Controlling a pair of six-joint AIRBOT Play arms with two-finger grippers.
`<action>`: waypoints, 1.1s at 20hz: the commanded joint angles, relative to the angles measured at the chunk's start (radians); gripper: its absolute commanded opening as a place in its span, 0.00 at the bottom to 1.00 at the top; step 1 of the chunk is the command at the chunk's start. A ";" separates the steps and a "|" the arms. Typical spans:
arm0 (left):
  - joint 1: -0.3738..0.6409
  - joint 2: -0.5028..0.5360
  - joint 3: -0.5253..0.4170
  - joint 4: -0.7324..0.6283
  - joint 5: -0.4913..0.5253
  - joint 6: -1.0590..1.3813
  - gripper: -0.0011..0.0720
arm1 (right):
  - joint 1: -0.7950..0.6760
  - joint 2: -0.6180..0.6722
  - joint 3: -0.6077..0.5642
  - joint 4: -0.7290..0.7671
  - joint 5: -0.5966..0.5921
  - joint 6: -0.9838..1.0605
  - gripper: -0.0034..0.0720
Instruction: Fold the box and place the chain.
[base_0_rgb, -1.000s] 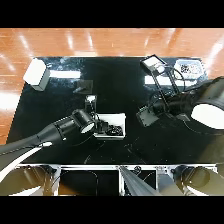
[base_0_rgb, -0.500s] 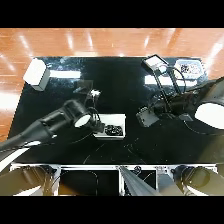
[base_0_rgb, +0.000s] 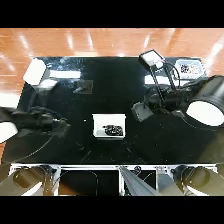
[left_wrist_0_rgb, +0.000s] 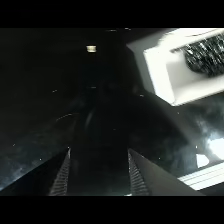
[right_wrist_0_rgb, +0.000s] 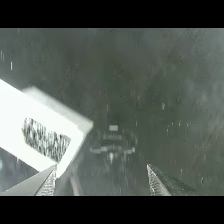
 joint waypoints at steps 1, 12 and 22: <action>0.235 0.201 -0.176 -0.282 0.057 0.148 0.68 | -0.022 -0.017 0.000 -0.023 -0.160 0.025 0.93; 0.511 0.187 -0.348 -0.683 0.148 0.519 0.90 | -0.374 -0.666 0.494 0.531 0.065 -0.583 0.98; 0.511 -0.143 -0.348 -0.692 0.278 0.689 0.89 | -0.269 -0.743 0.494 0.520 0.108 -0.654 0.98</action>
